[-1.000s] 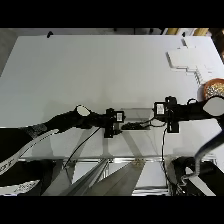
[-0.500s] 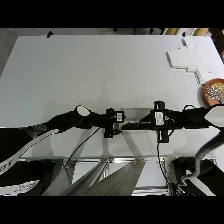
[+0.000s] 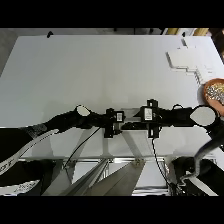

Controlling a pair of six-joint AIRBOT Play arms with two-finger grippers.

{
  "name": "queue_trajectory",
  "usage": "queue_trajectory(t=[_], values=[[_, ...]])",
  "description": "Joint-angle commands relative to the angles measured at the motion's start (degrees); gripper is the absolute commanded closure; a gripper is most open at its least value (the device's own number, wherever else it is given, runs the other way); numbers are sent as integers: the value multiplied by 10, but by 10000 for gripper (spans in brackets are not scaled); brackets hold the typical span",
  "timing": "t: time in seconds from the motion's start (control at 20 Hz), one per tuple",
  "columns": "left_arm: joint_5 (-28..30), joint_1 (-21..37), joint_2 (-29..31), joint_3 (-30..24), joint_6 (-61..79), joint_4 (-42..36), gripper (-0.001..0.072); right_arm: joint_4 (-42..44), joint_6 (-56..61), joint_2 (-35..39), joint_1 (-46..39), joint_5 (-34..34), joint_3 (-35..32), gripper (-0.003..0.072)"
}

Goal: Fold the box and place the chain.

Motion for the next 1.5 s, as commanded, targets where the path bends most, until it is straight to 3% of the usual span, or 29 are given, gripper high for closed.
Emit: queue_trajectory(t=[0.0,0.15,0.2,0.4,0.7,0.8,0.9,1.45], values=[[0,0,0,0,0,0,397,-90,0,-4,-8,6,8,448],[0,0,0,0,0,0,397,-148,-1,-4,-80,72,12,484],[0,0,0,0,0,0,397,-164,-11,-4,-113,87,12,549],[0,0,0,0,0,0,397,-176,-39,-10,-205,104,10,574],[0,0,0,0,0,0,397,-191,-85,-93,-200,103,-16,557],[0,0,0,0,0,0,397,-186,-115,-116,-175,93,-31,484],[0,0,0,0,0,0,397,-177,-123,-134,-151,62,-47,484],[0,0,0,0,0,0,397,-96,-151,-147,-139,14,-52,486]])
